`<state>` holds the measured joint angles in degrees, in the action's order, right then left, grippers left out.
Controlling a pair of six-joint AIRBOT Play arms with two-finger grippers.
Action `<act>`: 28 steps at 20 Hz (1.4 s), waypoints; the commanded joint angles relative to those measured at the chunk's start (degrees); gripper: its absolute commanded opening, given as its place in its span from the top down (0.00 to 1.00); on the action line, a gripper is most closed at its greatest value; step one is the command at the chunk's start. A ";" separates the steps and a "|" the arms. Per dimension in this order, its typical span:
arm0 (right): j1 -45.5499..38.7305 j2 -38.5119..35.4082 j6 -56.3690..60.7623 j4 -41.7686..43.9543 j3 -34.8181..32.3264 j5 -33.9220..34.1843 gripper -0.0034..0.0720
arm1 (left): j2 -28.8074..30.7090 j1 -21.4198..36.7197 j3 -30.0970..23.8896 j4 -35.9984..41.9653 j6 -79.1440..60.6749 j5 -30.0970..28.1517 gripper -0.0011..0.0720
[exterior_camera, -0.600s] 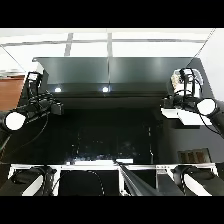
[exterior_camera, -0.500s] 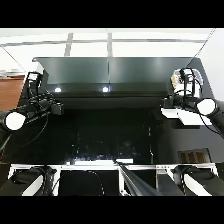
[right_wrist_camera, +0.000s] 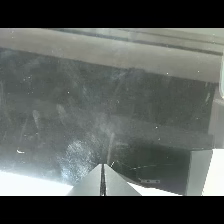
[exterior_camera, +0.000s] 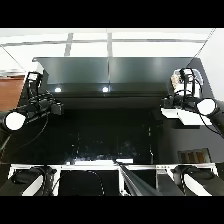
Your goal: Fold the box and place the chain.
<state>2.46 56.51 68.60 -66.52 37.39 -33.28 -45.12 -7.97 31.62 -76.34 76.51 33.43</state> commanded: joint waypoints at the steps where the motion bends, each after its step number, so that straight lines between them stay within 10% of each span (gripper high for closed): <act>1: 0.04 0.02 0.04 0.04 -0.02 0.00 0.94 | 0.02 -0.02 -0.02 0.72 0.02 -0.02 0.95; 5: 0.04 1.07 0.02 9.81 -0.04 12.11 0.94 | -0.90 -0.02 -0.04 0.68 -0.04 -5.14 0.95; 6: 0.04 2.47 0.04 11.02 -0.02 18.27 0.75 | -2.25 -0.02 -0.04 0.66 0.02 -9.22 0.94; 7: -0.22 4.42 0.22 12.66 0.00 23.12 0.15 | -3.85 -0.04 -0.02 0.79 0.26 -12.83 0.65; 8: -1.07 6.67 0.11 13.14 0.74 24.72 0.00 | -5.51 -0.33 0.07 1.88 0.37 -14.88 0.00; 14: -29.70 17.77 3.85 4.44 23.39 4.68 0.00 | -8.28 -0.37 1.18 1.51 0.37 -9.31 0.01; 20: -54.45 34.82 -5.55 -1.20 41.62 -31.28 0.00 | -8.28 -0.39 1.18 0.76 1.55 -6.69 0.01; 28: -53.44 41.70 -25.42 -0.98 42.58 -35.74 0.13 | -8.28 -0.44 1.18 0.76 2.36 -5.90 0.01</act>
